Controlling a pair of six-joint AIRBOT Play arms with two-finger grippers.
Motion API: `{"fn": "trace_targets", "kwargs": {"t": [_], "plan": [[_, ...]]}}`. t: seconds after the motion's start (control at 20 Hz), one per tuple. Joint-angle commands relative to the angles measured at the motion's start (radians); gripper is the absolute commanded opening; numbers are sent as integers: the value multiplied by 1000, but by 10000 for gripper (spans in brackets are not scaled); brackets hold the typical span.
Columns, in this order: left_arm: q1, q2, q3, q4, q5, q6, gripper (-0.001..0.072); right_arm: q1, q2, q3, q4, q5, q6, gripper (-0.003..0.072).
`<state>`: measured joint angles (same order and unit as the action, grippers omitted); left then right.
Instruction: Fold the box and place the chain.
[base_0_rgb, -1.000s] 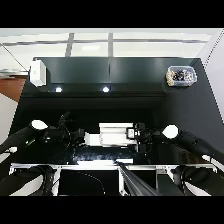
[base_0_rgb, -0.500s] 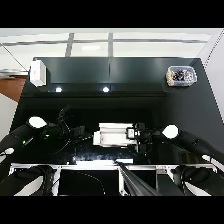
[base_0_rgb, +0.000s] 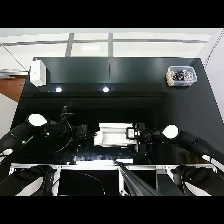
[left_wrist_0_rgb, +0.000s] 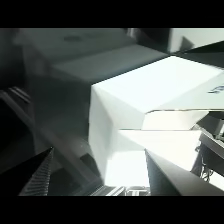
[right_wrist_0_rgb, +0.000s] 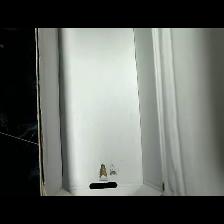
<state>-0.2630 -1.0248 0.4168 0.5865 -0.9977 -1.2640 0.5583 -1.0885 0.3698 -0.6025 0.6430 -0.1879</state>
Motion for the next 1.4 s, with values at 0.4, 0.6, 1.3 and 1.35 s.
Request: {"fn": "trace_targets", "kwargs": {"t": [0.4,0.6,1.3,1.35], "plan": [[-177,5,13,3,163,-50,634,1,0,0,0,0,0,400],[-245,4,13,11,231,-61,634,1,0,0,0,0,0,400],[-335,5,50,151,290,-237,633,1,0,0,0,0,0,400],[-335,5,56,152,286,-237,633,1,0,0,0,0,0,400]]}}
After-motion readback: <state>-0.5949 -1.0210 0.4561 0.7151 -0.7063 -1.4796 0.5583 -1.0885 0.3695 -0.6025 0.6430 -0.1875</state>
